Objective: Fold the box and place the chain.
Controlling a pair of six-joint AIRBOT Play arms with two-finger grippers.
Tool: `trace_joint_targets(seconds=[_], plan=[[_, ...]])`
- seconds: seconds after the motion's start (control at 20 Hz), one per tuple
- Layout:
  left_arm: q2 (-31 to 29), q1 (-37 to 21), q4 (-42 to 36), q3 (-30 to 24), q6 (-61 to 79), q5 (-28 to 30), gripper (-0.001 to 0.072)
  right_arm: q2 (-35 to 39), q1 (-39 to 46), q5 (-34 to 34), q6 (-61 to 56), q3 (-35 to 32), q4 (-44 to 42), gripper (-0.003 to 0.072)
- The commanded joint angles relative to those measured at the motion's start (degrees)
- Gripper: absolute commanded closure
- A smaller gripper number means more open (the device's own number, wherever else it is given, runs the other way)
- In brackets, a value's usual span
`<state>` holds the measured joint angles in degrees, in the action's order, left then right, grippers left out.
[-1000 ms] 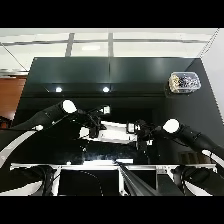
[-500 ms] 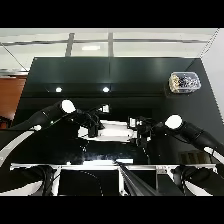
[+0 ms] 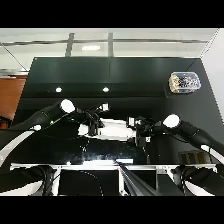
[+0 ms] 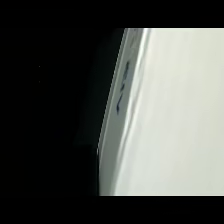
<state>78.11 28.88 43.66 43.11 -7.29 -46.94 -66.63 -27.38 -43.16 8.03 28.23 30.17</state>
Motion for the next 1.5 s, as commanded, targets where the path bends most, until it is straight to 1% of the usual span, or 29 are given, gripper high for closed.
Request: trace_joint_targets(seconds=[0.0, 0.45, 0.7, 1.2, 1.45], plan=[[-0.04, -0.04, -0.22, 0.0, -0.02, 0.22, 0.0688, -1.4, -1.09, 0.24, 0.61, -0.07, -0.26, 0.0097], [-0.04, -0.04, -0.22, 0.0, -0.02, 0.22, 0.0688, -2.08, -1.53, 0.44, 0.59, -0.85, 1.51, 0.0097], [-0.04, -0.04, -0.22, 0.02, -0.02, 0.22, 0.0688, -2.1, -2.21, 4.28, -2.54, -0.87, 1.6, 0.0097], [-0.5, -0.07, -0.24, 0.02, -2.16, 0.81, 0.0688, -2.08, -2.27, 5.09, -2.86, -0.83, 1.4, 0.0097], [-0.5, -0.07, -0.24, 0.02, -2.23, -0.57, 0.0688, -2.1, -2.27, 7.61, -2.89, -0.85, 1.42, 0.0097]])
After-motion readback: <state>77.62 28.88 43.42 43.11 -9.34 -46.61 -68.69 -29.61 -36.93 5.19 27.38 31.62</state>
